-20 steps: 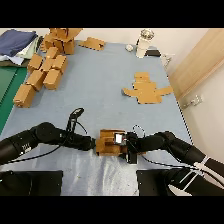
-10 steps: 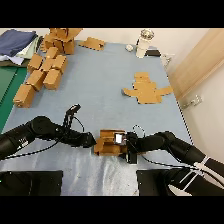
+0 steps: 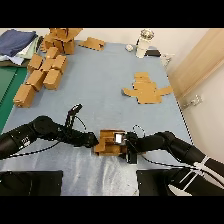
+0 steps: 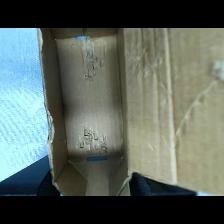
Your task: Fold the box.
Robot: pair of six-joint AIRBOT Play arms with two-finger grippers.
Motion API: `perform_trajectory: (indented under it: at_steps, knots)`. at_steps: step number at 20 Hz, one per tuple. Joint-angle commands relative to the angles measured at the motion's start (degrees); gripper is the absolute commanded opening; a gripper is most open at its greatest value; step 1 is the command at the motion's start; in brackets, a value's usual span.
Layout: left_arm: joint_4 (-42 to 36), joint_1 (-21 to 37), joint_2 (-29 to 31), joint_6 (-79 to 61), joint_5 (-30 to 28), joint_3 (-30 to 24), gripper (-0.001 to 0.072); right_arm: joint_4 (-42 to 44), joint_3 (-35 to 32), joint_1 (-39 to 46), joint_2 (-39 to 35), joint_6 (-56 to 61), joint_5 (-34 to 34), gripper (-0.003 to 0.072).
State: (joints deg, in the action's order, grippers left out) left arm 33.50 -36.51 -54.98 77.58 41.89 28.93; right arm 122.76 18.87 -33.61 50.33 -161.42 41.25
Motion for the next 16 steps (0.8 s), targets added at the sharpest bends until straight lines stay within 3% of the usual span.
perform_trajectory:
  at_steps: [1, 4, 8, 13, 16]
  knots:
    - [-2.2, -0.3, -0.6, 0.4, 0.2, 0.1, 0.0487, 0.0, 0.0, 0.0, 0.0, 0.0, 0.0, 0.0489]
    - [-2.1, -2.5, -0.7, 1.6, 0.0, 0.1, 0.0488, 0.0, 0.0, 0.0, 0.0, 0.0, 0.0, 0.0489]
    - [4.5, -8.4, -0.8, 10.4, -7.3, 0.4, 0.0488, 0.0, 0.0, 0.0, 0.0, 0.0, 0.0, 0.0489]
    - [20.5, -13.1, -1.1, 26.0, -7.3, 4.7, 0.0487, 0.0, 0.0, 0.0, 0.0, 0.0, 0.0, 0.0489]
    - [28.0, -15.8, -4.5, 32.6, -4.8, 8.7, 0.0487, 0.0, 0.0, 0.0, 0.0, 0.0, 0.0, 0.0489]
